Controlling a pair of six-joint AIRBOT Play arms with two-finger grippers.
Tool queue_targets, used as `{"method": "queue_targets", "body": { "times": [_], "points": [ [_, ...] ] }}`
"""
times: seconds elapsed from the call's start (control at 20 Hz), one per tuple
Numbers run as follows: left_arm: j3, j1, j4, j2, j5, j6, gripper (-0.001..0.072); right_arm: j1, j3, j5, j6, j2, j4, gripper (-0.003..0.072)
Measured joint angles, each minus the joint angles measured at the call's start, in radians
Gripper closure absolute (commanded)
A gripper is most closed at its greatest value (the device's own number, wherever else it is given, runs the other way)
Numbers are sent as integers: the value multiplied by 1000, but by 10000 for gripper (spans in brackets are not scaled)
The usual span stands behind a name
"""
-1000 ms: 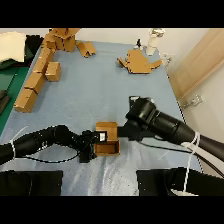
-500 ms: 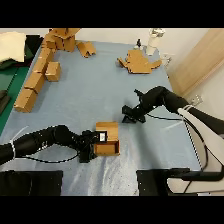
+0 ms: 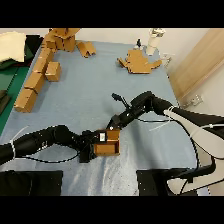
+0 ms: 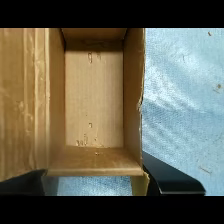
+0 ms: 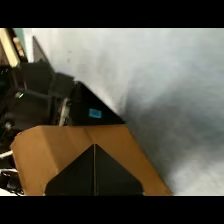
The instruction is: Fold the box.
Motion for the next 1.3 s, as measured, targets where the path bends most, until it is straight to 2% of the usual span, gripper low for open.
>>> {"method": "queue_targets", "body": {
  "times": [0.1,0.25,0.6,0.8,0.95,1.0,1.05,1.1,1.2,1.25,1.3],
  "points": [
    [0,0,0,0,0,0,250,30,-33,9,-38,48,-6,686],
    [0,0,0,0,0,0,250,72,-120,91,-71,154,-53,686],
    [0,0,0,0,0,0,250,210,-357,424,-119,460,-162,685],
    [0,0,0,0,0,0,250,305,-406,607,-131,602,-242,685],
    [0,0,0,0,0,0,249,383,-425,695,-137,701,-308,680],
    [0,0,0,0,0,0,249,408,-435,711,-138,728,-339,564],
    [0,0,0,0,0,0,249,433,-448,726,-138,752,-373,416],
    [0,0,0,0,0,0,250,454,-462,740,-139,768,-404,325],
    [0,0,0,0,0,0,250,491,-489,761,-156,789,-453,300],
    [0,0,0,0,0,0,249,507,-502,767,-176,796,-469,269],
    [0,0,0,0,0,0,250,518,-512,771,-200,800,-481,207]
  ]
}}
